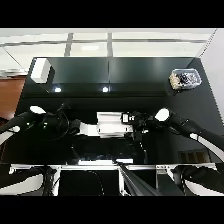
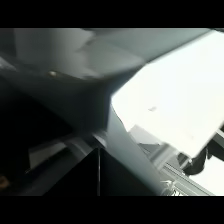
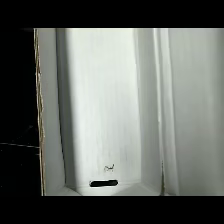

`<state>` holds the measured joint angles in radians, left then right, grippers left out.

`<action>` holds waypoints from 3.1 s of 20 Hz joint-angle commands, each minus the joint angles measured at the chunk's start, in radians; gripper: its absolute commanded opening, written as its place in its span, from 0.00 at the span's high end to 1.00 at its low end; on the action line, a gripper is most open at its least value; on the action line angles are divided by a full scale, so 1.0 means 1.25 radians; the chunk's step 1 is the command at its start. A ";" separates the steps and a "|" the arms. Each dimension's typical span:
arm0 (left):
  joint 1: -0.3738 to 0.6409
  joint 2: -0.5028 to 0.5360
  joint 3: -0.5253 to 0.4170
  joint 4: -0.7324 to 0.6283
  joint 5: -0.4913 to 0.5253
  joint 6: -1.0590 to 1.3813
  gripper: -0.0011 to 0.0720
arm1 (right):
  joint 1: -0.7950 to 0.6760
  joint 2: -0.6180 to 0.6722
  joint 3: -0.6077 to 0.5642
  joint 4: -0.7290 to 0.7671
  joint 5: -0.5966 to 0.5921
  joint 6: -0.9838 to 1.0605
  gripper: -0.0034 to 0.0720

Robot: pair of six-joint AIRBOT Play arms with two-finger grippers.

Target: Fold the box and place the chain.

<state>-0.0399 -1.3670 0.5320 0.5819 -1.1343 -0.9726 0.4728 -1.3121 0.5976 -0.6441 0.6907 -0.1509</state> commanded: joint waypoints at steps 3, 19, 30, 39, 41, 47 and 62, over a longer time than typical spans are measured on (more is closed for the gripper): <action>-0.036 -0.017 0.044 -0.063 -0.036 0.067 0.94 | 0.001 0.000 -0.001 0.000 0.001 0.000 0.73; -0.266 -0.013 0.253 0.152 -0.027 -0.248 0.33 | 0.001 0.000 -0.001 0.000 0.000 0.000 0.73; -0.363 -0.013 0.271 0.243 0.067 -0.381 0.50 | 0.001 0.000 -0.001 0.000 0.000 0.000 0.73; -0.455 -0.014 0.296 0.479 0.095 -0.667 0.52 | 0.001 0.000 -0.001 0.000 0.001 0.000 0.73; -0.490 -0.017 0.314 0.558 0.095 -0.750 0.52 | 0.001 0.000 -0.001 0.000 0.001 0.000 0.73; -0.583 -0.056 0.382 0.672 0.060 -0.920 0.52 | 0.001 0.000 -0.001 0.000 0.000 0.000 0.73; -0.587 -0.082 0.385 0.662 0.024 -0.958 0.89 | 0.001 0.000 -0.001 0.000 0.000 0.000 0.73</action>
<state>-0.7734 -1.4685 1.0126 1.4223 -1.0988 -2.1635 0.4732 -1.3121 0.5972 -0.6430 0.6899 -0.1505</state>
